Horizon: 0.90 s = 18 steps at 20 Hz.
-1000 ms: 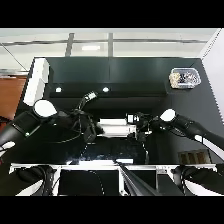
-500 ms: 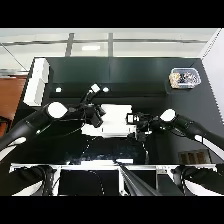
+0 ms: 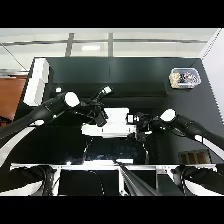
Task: Fold the box and place the chain.
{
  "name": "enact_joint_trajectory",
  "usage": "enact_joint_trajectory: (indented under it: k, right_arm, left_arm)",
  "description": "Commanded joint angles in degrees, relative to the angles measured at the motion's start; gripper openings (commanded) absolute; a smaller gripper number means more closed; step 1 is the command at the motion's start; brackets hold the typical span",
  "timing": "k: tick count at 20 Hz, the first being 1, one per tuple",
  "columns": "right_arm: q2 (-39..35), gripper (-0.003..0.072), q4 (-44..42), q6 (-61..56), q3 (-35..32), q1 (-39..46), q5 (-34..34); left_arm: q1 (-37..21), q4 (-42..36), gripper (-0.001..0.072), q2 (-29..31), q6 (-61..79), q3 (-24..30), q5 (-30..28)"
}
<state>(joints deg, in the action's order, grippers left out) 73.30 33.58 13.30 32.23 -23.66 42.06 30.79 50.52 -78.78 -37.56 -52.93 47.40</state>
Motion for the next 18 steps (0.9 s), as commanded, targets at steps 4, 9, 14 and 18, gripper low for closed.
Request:
enact_joint_trajectory:
  k: [4, 9, 14, 18]
  right_arm:
    - [0.02, 0.0473, -0.09, -0.02, 0.0, -0.04, -0.04]
    - [0.02, 0.0473, -0.09, -0.02, 0.0, -0.04, -0.07]
    - [0.02, 0.0473, -0.09, -0.02, 0.0, -0.04, -0.04]
    - [0.02, 0.0473, -0.09, -0.02, 0.0, -0.04, -0.02]
  left_arm:
    - [-3.65, 7.69, 0.0026, 10.27, -6.62, -3.61, 8.5]
    - [-5.6, 0.26, 0.0032, 24.15, -2.67, 12.7, 0.39]
    - [-5.44, 1.55, 0.0084, 24.2, 10.43, 18.97, 8.13]
    - [-5.49, 3.58, 0.0705, 21.38, 30.88, 18.4, 4.52]
